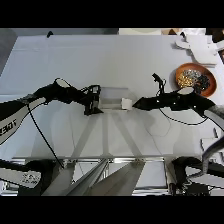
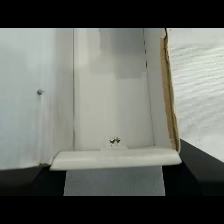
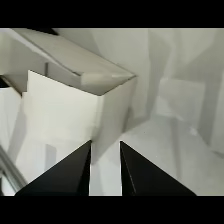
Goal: Fold the box and place the chain.
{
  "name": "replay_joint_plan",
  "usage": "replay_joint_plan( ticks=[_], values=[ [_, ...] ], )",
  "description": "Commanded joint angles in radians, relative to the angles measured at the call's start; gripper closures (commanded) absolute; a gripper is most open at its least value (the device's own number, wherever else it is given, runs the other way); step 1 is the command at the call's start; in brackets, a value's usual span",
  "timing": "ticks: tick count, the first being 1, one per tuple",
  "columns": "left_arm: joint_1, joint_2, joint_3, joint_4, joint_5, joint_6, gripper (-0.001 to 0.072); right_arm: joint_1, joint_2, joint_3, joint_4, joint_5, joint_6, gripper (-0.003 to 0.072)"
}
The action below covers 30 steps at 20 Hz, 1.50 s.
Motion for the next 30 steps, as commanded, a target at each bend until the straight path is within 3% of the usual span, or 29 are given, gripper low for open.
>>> replay_joint_plan(
  ticks=[1,6,8,18,21,25,27,30],
  values=[
    [0.000,0.000,0.000,0.000,-0.002,0.000,0.0431,0.006,0.000,0.000,0.022,0.023,-0.006,0.0482],
    [0.000,0.000,0.000,0.001,-0.002,0.000,0.0431,0.048,0.000,0.000,0.132,0.023,-0.084,0.0445],
    [0.000,0.000,0.000,0.000,-0.002,0.000,0.0431,0.066,0.000,0.000,0.154,0.015,-0.087,0.0346],
    [0.000,0.000,0.000,0.000,-0.002,0.000,0.0431,0.174,0.000,0.000,0.058,-0.259,-0.125,0.0345],
    [0.000,0.000,0.000,0.000,-0.002,0.000,0.0431,0.194,0.000,0.002,0.048,-0.306,-0.121,0.0346],
    [0.000,0.000,0.000,0.000,-0.002,0.000,0.0431,0.201,0.008,0.002,-0.073,-0.333,0.008,0.0335],
    [0.000,0.000,0.000,0.001,-0.002,0.000,0.0431,0.211,0.019,0.003,-0.106,-0.333,0.034,0.0161],
    [0.000,0.000,0.000,0.001,-0.002,0.000,0.0431,0.241,0.031,0.029,-0.156,-0.335,0.049,0.0145]
  ],
)
